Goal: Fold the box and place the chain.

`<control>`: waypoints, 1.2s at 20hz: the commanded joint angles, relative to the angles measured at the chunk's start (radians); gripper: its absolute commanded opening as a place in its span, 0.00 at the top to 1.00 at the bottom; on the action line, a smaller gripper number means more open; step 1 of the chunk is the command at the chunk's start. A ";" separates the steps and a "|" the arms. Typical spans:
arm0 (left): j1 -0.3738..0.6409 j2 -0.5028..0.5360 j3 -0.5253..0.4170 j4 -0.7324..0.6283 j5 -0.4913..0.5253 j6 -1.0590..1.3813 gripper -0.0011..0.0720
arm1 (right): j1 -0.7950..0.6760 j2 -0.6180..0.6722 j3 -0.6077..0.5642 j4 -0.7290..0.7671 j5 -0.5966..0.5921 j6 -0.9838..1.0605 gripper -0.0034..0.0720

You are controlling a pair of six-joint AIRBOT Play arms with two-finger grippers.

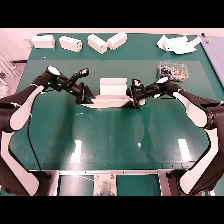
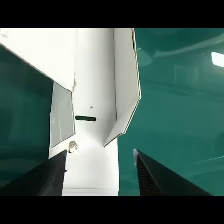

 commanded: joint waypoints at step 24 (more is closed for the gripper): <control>-0.001 0.000 -0.058 -0.095 0.034 0.053 0.00 | 0.001 0.000 0.000 0.000 0.000 0.000 0.51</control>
